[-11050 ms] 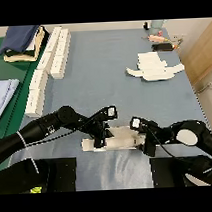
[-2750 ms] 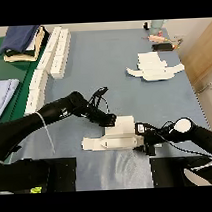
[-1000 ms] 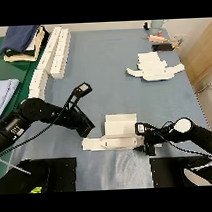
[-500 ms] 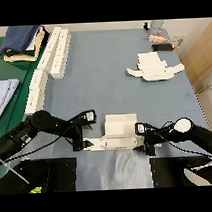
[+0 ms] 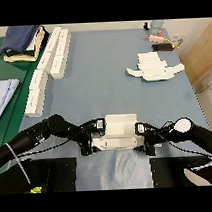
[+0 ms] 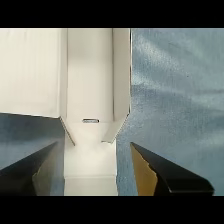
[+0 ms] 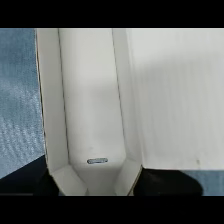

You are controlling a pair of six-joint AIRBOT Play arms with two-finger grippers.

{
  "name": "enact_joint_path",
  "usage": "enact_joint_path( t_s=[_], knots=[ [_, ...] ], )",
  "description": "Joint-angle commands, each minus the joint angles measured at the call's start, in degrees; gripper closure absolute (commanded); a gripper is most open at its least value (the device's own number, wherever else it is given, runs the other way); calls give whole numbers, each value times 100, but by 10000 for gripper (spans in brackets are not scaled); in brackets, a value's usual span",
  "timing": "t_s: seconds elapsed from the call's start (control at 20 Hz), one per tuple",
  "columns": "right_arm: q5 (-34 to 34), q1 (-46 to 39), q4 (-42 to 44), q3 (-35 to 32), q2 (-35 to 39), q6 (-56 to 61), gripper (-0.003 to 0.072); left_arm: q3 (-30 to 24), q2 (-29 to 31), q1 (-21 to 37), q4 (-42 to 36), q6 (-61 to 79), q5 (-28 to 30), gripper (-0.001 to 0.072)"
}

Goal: Fold the box.

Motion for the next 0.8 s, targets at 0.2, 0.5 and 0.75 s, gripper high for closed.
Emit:
enact_joint_path(
  t_s=[0.2, 0.5, 0.75],
  knots=[
    [0, -2, 2, 7, -2, 2, 95, -4, -393, -240, -356, 74, 461, 260],
    [0, -2, 2, 7, -2, 2, 94, -4, -393, -402, -476, 83, 643, 474],
    [0, -2, 2, 7, -2, 2, 95, -4, -396, -706, -796, 234, 1161, 474]
  ],
)
